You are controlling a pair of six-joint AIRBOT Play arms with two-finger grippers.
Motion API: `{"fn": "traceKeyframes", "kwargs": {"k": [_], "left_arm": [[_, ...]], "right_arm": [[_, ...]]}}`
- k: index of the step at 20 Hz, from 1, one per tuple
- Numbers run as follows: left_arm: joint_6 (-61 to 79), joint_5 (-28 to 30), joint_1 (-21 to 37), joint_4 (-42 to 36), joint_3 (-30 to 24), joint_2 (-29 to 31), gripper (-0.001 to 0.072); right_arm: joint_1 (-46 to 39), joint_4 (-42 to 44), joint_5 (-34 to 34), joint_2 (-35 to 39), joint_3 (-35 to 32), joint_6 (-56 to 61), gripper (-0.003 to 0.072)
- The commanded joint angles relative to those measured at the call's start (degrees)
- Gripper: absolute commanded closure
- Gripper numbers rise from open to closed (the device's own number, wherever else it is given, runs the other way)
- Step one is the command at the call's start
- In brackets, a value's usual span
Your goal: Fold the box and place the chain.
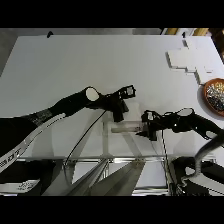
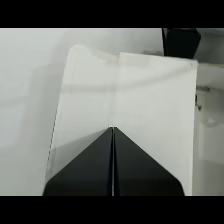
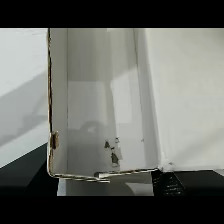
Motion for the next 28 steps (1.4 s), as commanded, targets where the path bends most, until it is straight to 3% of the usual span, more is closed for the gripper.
{"fn": "traceKeyframes", "kwargs": {"k": [1,5,7,10,20,21,22,25,27,28], "left_arm": [[-2.7,-8.1,0.9,9.5,0.2,2.4,0.0702],[-16.8,-12.0,1.6,26.9,0.2,13.4,0.0701],[-19.4,-17.5,1.6,30.0,0.2,15.8,0.0701],[-19.5,-23.1,1.0,29.8,-0.2,14.9,0.0701],[-14.8,-21.3,2.3,29.8,-9.5,13.1,0.0690],[-10.8,-20.4,2.5,29.8,-10.5,13.1,0.0641],[-7.1,-19.5,2.9,29.2,-11.4,13.1,0.0543],[0.1,-15.0,3.8,25.7,-13.4,13.1,0.0473],[3.0,-13.1,3.8,23.6,-13.6,13.1,0.0471],[4.9,-12.4,3.8,22.3,-13.6,13.1,0.0425]], "right_arm": [[0.0,0.2,-0.1,0.0,0.0,0.2,0.0349],[0.0,0.2,-0.1,0.0,0.0,0.2,0.0349],[0.0,0.2,-0.1,0.0,0.0,0.2,0.0349],[0.0,0.2,-0.1,0.0,0.0,0.2,0.0349],[0.0,0.2,-0.1,0.0,0.0,0.2,0.0349],[0.0,0.2,-0.1,0.0,0.0,0.2,0.0349],[0.0,0.2,-0.1,0.0,0.0,0.2,0.0349],[0.0,0.2,-0.1,0.0,0.0,0.2,0.0349],[0.0,0.2,-0.1,0.0,0.0,0.2,0.0349],[0.0,0.2,-0.1,0.0,0.0,0.2,0.0349]]}}
